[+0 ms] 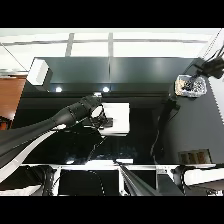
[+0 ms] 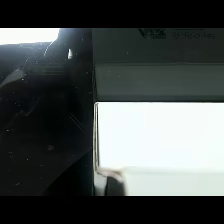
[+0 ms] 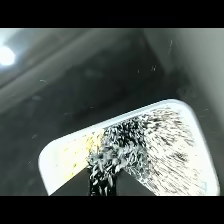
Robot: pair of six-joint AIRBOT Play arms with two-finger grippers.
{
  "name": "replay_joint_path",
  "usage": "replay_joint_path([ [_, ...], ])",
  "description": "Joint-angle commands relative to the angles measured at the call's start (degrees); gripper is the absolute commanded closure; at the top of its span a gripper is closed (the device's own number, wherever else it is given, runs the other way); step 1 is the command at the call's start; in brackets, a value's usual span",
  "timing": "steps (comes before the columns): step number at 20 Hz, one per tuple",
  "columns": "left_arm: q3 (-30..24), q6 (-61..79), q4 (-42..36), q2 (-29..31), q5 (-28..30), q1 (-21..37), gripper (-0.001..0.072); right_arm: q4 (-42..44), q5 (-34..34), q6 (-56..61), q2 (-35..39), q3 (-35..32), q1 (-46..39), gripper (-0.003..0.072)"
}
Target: Fold the box and place the chain.
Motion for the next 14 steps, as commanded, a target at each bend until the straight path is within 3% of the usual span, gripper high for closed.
replay_joint_path([
  [1, 0.0, 0.0, 0.0, 0.0, 0.0, 0.0, 0.0681, 0.3, 3.4, -7.1, 11.8, 0.3, 0.0, 0.0675],
  [5, 0.0, 0.0, 0.0, 0.0, 0.2, 0.0, 0.0681, 2.6, 4.5, -8.5, 25.0, 0.5, 0.0, 0.0675],
  [8, 0.0, 0.0, 0.0, 0.0, 0.1, 0.0, 0.0681, 8.4, 7.9, -10.9, 30.7, 0.5, 0.4, 0.0675],
  [14, 0.0, 0.0, 0.0, 0.0, -0.2, 0.0, 0.0681, 29.1, 12.1, -17.5, 38.2, 2.1, 0.4, 0.0675],
])
